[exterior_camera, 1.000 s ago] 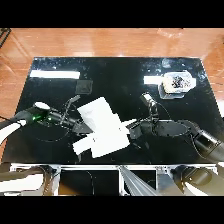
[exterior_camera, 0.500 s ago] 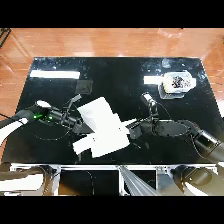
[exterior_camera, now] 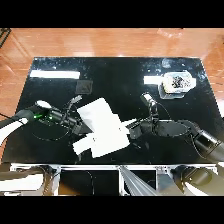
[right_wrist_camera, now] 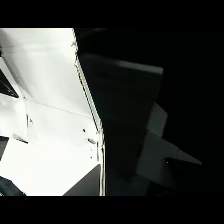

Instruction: Fold the box and place the chain.

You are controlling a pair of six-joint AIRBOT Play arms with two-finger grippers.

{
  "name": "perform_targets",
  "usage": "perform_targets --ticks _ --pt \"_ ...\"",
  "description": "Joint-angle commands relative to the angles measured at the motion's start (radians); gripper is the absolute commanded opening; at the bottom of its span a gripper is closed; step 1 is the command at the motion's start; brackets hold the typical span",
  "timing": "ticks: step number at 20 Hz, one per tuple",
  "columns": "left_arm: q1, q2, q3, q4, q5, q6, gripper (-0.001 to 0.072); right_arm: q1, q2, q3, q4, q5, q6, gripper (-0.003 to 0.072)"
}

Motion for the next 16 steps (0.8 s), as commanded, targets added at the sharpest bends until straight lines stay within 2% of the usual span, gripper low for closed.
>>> perform_targets --ticks 1,2,4,6,7,8,9,11,13,16 --pt "0.0 0.0 0.001 0.03 0.006 0.0 0.0295 0.001 0.0 0.0 0.0 0.0 0.0 0.0017" --pt "0.0 0.0 0.001 0.033 0.007 0.0 0.0266 0.001 0.0 0.0 0.0 0.0 0.0 0.0016" --pt "-0.001 0.0 0.001 0.029 0.021 0.0 0.0127 0.001 0.0 0.0 0.0 0.0 0.0 0.0017" --pt "-0.001 0.0 0.002 0.018 0.024 0.003 0.0043 0.001 0.0 0.0 0.002 0.002 0.0 0.0017" --pt "-0.001 0.0 0.008 0.019 0.023 0.019 0.0021 -0.004 0.002 0.003 0.002 0.005 0.001 0.0055" --pt "-0.001 0.0 0.016 0.018 0.023 0.019 0.0021 -0.016 0.002 0.004 0.0 0.004 0.0 0.0319" --pt "-0.001 0.0 0.027 0.018 0.021 0.019 0.002 -0.039 0.002 0.006 -0.002 -0.004 0.0 0.0692" --pt "-0.002 0.001 0.056 0.023 0.001 0.02 0.0019 -0.117 0.011 0.027 -0.05 -0.086 0.001 0.0685" --pt "-0.012 0.012 0.089 0.026 -0.023 0.022 0.0019 -0.235 0.047 0.07 -0.122 -0.232 0.001 0.0685" --pt "-0.081 0.064 0.128 0.08 0.006 0.084 0.0017 -0.425 0.126 0.151 -0.251 -0.419 -0.001 0.0685"
